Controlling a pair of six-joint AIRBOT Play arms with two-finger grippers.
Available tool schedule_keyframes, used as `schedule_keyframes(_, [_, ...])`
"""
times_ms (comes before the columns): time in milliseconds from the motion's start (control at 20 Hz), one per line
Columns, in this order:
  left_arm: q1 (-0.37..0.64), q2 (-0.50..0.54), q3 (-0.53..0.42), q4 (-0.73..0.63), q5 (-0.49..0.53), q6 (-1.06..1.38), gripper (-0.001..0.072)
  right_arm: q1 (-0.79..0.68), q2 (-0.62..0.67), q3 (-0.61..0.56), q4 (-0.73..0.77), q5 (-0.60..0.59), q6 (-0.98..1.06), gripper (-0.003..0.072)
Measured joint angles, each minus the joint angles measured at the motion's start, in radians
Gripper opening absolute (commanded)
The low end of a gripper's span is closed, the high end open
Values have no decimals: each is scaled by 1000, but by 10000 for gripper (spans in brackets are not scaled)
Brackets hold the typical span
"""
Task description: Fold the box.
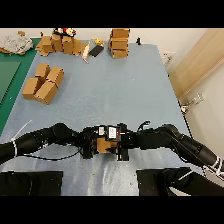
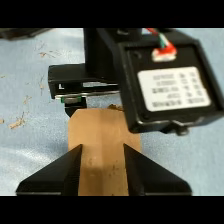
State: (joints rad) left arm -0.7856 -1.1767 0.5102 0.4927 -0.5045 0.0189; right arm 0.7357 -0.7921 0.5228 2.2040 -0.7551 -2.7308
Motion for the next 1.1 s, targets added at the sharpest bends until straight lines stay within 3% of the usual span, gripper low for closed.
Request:
schedule_keyframes(650, [0,0,0,0,0,0,518,50,1,-2,-137,6,9,410])
schedule_keyframes(1100, [0,0,0,0,0,0,518,185,1,-25,-416,102,254,401])
